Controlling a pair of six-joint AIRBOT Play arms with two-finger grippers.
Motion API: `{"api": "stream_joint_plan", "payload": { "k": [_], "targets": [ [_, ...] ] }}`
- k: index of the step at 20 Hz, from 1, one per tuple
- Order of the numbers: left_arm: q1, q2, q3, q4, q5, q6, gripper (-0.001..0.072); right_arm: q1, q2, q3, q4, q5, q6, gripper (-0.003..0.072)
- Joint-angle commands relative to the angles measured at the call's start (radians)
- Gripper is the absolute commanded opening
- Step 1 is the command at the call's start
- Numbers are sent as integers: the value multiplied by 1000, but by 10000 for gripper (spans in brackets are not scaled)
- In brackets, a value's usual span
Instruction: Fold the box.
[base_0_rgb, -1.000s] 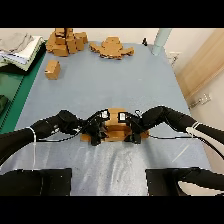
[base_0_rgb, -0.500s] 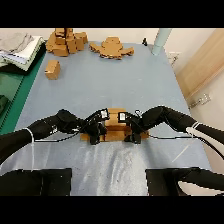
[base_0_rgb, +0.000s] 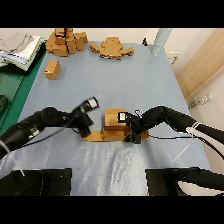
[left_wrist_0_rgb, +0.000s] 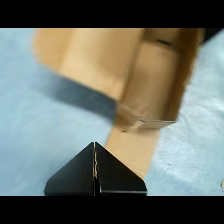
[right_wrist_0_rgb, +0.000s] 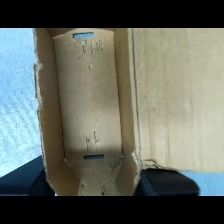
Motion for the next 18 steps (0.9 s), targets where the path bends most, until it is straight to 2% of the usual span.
{"api": "stream_joint_plan", "payload": {
  "k": [1, 4, 6, 9, 16, 18],
  "targets": [
    [173, 102, 1, 116, -54, -480, 15, 1, 0, 0, 0, 0, 0, 600],
    [372, 93, 0, 116, -284, -676, 15, 0, 0, 0, 0, 0, 0, 600],
    [422, 81, 0, 107, -365, -752, 14, 1, 0, 0, 0, 0, 0, 600],
    [375, 53, -1, 49, -433, -768, 14, 1, 0, 0, 0, 0, 0, 600],
    [173, -132, -27, 51, -359, -936, 14, 0, 0, 0, 0, 0, 0, 600],
    [138, -153, -29, 50, -322, -978, 13, 0, 0, 0, 0, 0, 0, 600]
  ]
}}
